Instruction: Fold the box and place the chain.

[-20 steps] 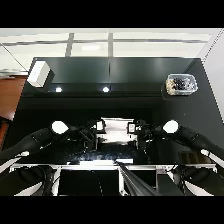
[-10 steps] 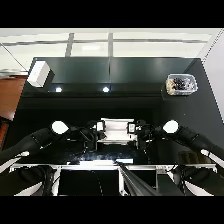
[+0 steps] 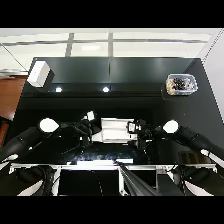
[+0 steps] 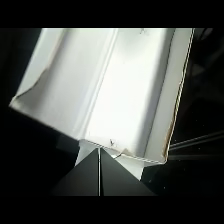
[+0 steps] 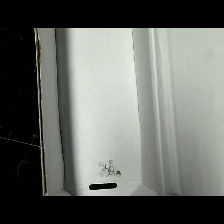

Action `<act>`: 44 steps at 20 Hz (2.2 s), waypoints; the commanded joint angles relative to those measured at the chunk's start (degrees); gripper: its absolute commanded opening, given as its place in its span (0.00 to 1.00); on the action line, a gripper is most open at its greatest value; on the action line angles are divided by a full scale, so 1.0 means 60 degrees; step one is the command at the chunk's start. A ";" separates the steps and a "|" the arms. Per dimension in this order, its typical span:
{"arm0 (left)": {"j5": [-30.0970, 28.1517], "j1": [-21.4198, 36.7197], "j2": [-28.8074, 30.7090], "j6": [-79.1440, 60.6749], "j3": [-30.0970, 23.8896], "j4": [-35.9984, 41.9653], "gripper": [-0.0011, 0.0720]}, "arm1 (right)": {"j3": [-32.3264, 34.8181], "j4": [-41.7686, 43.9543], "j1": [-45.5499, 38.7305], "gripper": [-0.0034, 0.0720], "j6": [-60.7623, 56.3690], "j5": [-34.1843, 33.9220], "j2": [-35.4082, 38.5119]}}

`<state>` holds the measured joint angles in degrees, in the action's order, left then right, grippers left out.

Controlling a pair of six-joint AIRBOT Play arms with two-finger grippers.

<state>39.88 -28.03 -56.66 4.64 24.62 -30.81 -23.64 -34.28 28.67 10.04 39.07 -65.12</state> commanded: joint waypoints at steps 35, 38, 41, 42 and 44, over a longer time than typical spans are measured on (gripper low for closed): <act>0.2976 0.3483 -0.1712 0.9752 -0.0175 -0.0211 0.98 | 0.0000 -0.0011 0.0007 0.60 0.0011 0.0022 -0.0004; 0.3045 0.3351 -0.1351 0.9755 -0.0146 -0.0018 0.98 | 0.0000 -0.0011 0.0007 0.60 0.0011 0.0022 -0.0004; 0.2827 0.2481 -0.0929 0.9774 -0.0087 0.0040 0.95 | 0.0000 -0.0011 0.0007 0.60 0.0011 0.0022 -0.0004; 0.2608 0.2095 -0.0794 0.9854 -0.0029 0.0044 0.95 | 0.0000 -0.0011 0.0007 0.60 0.0011 0.0022 -0.0004; 0.2036 0.1293 -0.0554 1.0262 0.0164 0.0033 0.95 | 0.0000 -0.0011 0.0007 0.60 0.0011 0.0022 -0.0004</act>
<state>55.27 -15.03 -62.02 64.07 24.51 -31.40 -23.64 -34.37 28.67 10.13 39.20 -65.12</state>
